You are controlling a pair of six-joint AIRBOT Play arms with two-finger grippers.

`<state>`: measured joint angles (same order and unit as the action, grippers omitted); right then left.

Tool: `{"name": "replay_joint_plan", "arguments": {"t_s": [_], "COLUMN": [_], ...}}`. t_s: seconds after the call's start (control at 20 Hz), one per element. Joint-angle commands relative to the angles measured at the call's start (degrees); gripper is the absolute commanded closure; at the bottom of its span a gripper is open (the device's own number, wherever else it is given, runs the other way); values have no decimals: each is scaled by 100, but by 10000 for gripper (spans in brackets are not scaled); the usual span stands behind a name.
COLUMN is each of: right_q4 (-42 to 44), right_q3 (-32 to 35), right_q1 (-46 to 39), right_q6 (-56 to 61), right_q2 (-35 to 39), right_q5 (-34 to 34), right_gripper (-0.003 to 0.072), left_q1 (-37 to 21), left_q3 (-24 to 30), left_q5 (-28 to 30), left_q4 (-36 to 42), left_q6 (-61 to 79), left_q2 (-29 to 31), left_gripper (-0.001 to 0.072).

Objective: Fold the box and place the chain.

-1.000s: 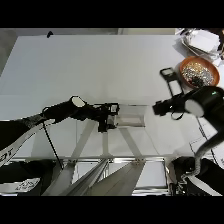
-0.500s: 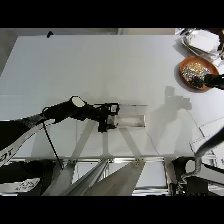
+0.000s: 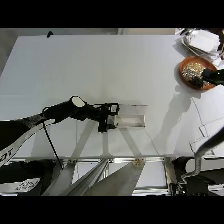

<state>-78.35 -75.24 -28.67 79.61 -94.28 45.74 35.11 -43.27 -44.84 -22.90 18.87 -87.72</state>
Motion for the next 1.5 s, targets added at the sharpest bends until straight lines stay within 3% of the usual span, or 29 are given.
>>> {"name": "replay_joint_plan", "arguments": {"t_s": [0.0,0.4,0.45,0.5,0.7,0.95,1.45], "right_q4": [160,50,50,52,52,57,472], "right_q3": [-46,-46,-46,-48,-52,-52,-52], "right_q1": [-2,-2,-2,-2,-2,-2,-2], "right_q6": [-55,-63,-63,-63,-66,-168,-817], "right_q2": [-269,-492,-501,-487,-190,730,3491], "right_q5": [-76,151,164,168,170,299,1744], "right_gripper": [465,466,523,670,667,667,667], "left_q1": [0,0,0,0,0,0,0], "left_q3": [0,0,-2,0,0,-2,0], "left_q5": [2,2,2,2,2,2,2], "left_q4": [-2,-2,-2,-2,-2,-2,-2], "left_q6": [0,0,0,0,0,0,0], "left_q2": [2,2,2,2,2,2,2], "left_gripper": [390,390,390,390,390,390,390]}}
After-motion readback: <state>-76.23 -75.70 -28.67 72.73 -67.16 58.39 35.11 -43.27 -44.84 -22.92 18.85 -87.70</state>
